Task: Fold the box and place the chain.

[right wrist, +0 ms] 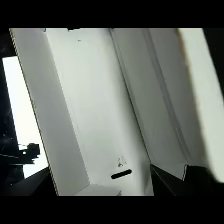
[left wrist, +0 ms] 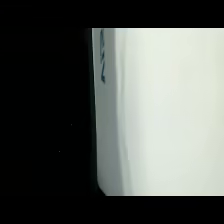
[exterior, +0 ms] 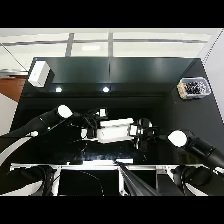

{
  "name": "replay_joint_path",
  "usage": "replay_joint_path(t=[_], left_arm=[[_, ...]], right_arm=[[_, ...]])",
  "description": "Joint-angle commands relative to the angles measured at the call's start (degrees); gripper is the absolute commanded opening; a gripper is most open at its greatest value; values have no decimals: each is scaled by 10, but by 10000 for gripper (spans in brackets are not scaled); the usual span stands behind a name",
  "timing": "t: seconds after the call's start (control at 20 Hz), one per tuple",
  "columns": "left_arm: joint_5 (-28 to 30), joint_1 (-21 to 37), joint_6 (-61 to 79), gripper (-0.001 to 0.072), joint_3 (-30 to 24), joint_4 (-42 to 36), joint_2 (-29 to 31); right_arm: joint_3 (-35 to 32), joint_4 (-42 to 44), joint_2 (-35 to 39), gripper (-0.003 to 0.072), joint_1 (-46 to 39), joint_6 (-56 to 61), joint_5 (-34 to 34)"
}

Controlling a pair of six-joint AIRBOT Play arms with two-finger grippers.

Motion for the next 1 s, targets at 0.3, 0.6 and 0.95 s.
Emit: replay_joint_path(t=[0.3, 0.6, 0.95], left_arm=[[0, 0, 0, 35, 0, 0, 0], [0, 0, 0, 35, 0, 0, 0], [0, 0, 0, 35, 0, 0, 0]], right_arm=[[6, -4, 27, 706, -37, 10, 0], [19, 82, -22, 706, -37, -94, -30], [19, 165, -47, 706, -82, -147, -20]])
